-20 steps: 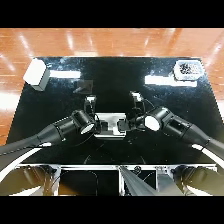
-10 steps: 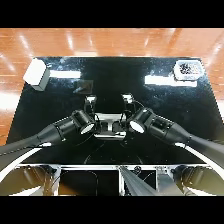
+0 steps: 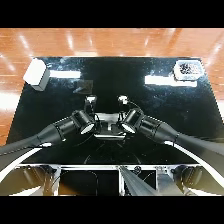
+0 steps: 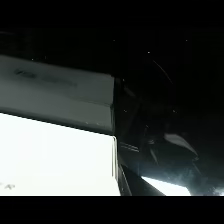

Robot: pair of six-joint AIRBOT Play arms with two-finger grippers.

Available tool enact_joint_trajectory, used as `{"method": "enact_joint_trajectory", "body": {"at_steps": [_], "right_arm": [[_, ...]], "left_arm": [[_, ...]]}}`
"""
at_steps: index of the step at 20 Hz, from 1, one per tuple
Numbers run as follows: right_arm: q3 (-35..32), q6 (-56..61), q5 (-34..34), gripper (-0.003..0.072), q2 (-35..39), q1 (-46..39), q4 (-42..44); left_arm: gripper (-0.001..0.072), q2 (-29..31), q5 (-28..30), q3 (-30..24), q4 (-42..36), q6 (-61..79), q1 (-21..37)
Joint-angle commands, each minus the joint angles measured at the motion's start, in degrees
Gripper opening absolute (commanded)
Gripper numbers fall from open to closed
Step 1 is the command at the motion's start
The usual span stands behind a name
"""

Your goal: Fold the box and place the chain.

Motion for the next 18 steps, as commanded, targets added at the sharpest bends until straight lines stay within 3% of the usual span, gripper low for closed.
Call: {"method": "enact_joint_trajectory", "body": {"at_steps": [1,18], "right_arm": [[0.15,0.15,-0.7,0.0285,-0.48,-0.07,-0.02],[0.15,-0.81,-1.95,0.0284,-3.45,-0.15,0.2]], "left_arm": [[0.0022,-0.04,0.02,0.02,0.0,0.02,-0.02],[0.0022,-0.04,0.04,0.02,0.0,0.02,-0.02]]}}
